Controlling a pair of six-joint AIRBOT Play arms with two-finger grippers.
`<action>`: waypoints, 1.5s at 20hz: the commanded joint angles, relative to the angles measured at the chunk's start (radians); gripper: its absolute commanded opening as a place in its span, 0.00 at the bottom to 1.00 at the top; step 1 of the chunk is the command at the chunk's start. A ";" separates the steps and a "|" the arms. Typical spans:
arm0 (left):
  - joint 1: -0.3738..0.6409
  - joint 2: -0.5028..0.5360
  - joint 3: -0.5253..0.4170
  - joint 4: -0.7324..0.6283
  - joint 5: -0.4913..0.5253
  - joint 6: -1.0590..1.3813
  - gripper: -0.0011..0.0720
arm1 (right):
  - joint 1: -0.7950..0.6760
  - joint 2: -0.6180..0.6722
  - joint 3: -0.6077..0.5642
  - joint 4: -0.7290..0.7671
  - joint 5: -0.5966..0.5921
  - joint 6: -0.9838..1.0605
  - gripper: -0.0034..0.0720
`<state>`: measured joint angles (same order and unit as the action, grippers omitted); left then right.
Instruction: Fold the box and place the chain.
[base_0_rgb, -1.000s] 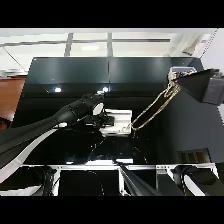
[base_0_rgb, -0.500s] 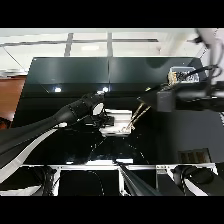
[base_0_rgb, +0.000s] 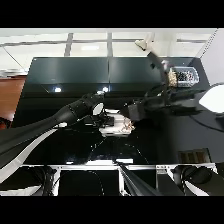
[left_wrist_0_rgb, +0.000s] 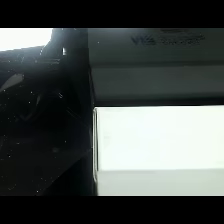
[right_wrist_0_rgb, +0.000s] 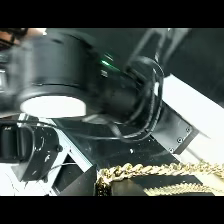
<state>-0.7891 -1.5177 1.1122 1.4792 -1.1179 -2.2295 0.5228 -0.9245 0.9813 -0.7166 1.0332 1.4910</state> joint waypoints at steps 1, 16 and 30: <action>0.000 0.000 0.000 0.000 0.001 0.000 0.06 | 0.027 -0.029 -0.119 0.054 -0.123 -0.006 0.07; 0.000 0.000 0.000 0.000 -0.008 0.000 0.06 | -0.089 -0.032 -0.169 0.076 0.020 -0.058 0.06; 0.000 0.000 0.000 0.000 -0.013 0.000 0.06 | -0.362 -0.036 -0.147 0.167 0.324 -0.254 0.06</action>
<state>-0.7891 -1.5177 1.1122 1.4796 -1.1297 -2.2299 0.2070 -0.9581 0.8307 -0.5640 1.3087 1.2720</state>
